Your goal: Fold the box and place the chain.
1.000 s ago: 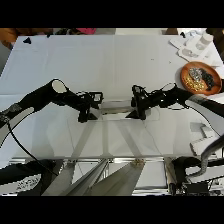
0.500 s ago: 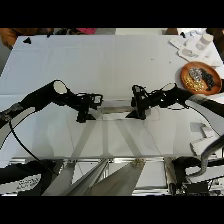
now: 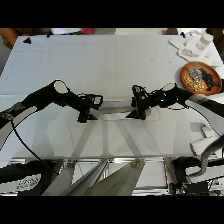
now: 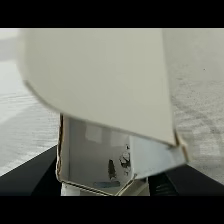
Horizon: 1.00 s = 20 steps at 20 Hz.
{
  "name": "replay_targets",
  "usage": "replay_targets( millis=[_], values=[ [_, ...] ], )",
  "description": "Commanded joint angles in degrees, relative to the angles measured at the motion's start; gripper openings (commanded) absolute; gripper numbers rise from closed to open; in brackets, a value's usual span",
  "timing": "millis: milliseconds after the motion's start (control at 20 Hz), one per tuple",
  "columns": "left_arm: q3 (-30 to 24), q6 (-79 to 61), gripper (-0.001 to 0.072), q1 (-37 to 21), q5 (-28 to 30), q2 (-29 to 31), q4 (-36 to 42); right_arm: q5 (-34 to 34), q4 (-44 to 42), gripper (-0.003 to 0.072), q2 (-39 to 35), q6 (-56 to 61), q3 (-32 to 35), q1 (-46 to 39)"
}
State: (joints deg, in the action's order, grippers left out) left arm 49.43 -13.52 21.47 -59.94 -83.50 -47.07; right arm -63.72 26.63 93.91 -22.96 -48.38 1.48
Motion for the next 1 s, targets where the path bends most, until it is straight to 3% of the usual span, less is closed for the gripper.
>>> replay_targets(
  millis=[0, 150, 250, 650, 750, 900, 950],
  values=[
    [-0.02, -1.66, 0.0418, 0.02, -0.31, -0.04, 1.53, 0.09, -0.07, 0.0433, 0.02, 0.02, -0.07, 0.00],
    [-0.02, -1.68, 0.0411, 0.02, -0.26, -0.04, 1.57, 0.09, -0.07, 0.0433, 0.02, 0.04, -0.07, 0.00],
    [-0.02, -1.70, 0.0314, 0.04, -0.15, -0.07, 1.57, 0.09, -0.07, 0.0433, 0.02, 0.02, -0.07, 0.00],
    [-0.02, -1.68, 0.0314, 0.07, 0.59, -0.04, 3.48, 0.09, -0.07, 0.0433, 0.02, 0.02, -0.07, 0.00],
    [-0.02, -1.70, 0.0253, 0.07, 0.74, -0.07, 4.70, 0.09, -0.07, 0.0433, 0.02, 0.04, -0.07, 0.00],
    [-0.02, -1.68, 0.0250, 0.07, 1.95, -0.04, 4.70, 0.09, -0.07, 0.0433, 0.02, 0.02, -0.07, 0.00],
    [-0.02, -1.68, 0.0166, 0.07, 1.90, -0.07, 4.81, 0.09, -0.07, 0.0433, 0.02, 0.02, -0.07, 0.00]
  ],
)
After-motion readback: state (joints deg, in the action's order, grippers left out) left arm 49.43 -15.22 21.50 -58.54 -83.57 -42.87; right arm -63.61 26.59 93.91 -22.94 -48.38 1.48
